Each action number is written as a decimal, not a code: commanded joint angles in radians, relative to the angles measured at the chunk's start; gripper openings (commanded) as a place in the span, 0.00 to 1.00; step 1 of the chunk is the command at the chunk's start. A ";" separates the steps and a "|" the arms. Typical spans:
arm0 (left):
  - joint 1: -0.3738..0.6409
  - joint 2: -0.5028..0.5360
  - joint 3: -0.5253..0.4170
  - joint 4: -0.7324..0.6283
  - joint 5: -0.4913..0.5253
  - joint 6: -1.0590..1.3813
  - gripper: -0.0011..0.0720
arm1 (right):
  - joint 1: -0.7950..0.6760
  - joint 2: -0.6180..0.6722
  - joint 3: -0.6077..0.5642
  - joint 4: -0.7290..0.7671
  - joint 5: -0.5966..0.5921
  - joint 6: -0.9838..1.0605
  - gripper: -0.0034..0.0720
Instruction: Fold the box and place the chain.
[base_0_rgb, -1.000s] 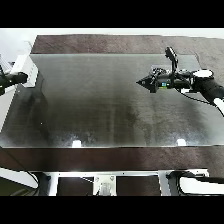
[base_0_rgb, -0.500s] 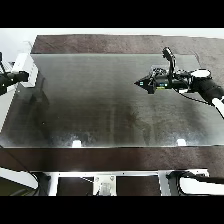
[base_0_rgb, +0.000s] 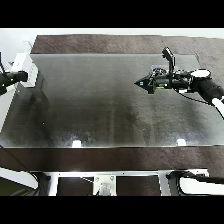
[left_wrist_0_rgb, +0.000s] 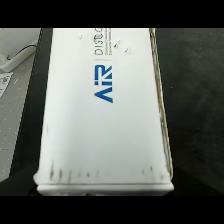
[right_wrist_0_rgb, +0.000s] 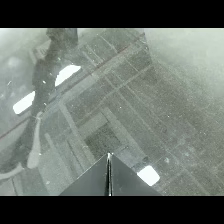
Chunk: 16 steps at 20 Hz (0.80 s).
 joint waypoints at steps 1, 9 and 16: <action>0.002 0.000 0.000 0.004 0.001 0.000 0.04 | 0.001 0.000 0.000 0.000 0.001 0.002 0.05; 0.002 -0.002 0.000 0.007 0.001 -0.003 0.69 | 0.001 0.000 0.000 0.000 0.001 0.002 0.05; 0.002 -0.012 0.000 0.008 0.032 -0.029 0.94 | 0.001 0.000 0.000 0.000 0.002 0.002 0.21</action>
